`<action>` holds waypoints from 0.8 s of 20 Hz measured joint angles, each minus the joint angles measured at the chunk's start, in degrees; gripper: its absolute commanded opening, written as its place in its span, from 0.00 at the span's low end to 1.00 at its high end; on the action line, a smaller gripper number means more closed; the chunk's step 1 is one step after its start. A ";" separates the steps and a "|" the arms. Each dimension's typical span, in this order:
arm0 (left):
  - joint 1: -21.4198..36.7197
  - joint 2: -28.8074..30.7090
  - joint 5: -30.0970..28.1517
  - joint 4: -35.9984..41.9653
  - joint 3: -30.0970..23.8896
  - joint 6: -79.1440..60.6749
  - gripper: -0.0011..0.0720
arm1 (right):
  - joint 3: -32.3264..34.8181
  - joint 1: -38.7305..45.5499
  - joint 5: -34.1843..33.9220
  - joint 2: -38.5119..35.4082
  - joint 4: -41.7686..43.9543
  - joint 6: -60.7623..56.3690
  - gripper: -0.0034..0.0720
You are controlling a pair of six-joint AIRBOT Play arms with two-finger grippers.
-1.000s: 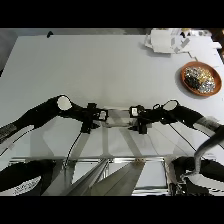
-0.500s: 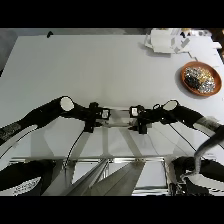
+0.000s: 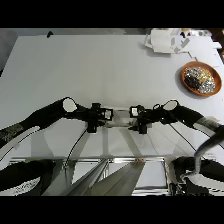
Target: Fold the box and place the chain.
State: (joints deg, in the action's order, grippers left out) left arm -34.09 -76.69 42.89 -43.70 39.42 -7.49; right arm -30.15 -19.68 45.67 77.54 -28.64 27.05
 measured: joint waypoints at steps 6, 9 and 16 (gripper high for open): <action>-1.29 -0.66 -1.42 2.49 0.02 0.17 0.49 | 0.00 0.00 -0.02 0.00 0.02 -0.02 0.40; -1.77 -0.94 -1.22 2.71 0.02 1.97 0.50 | 0.00 0.00 0.00 0.00 -0.02 0.02 0.40; -1.73 0.09 0.68 2.62 0.02 8.79 0.38 | -0.02 0.00 -0.02 0.00 -0.04 0.15 0.40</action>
State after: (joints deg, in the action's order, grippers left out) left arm -35.81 -76.60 43.57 -41.08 39.44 1.30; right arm -30.17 -19.68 45.65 77.54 -28.69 27.20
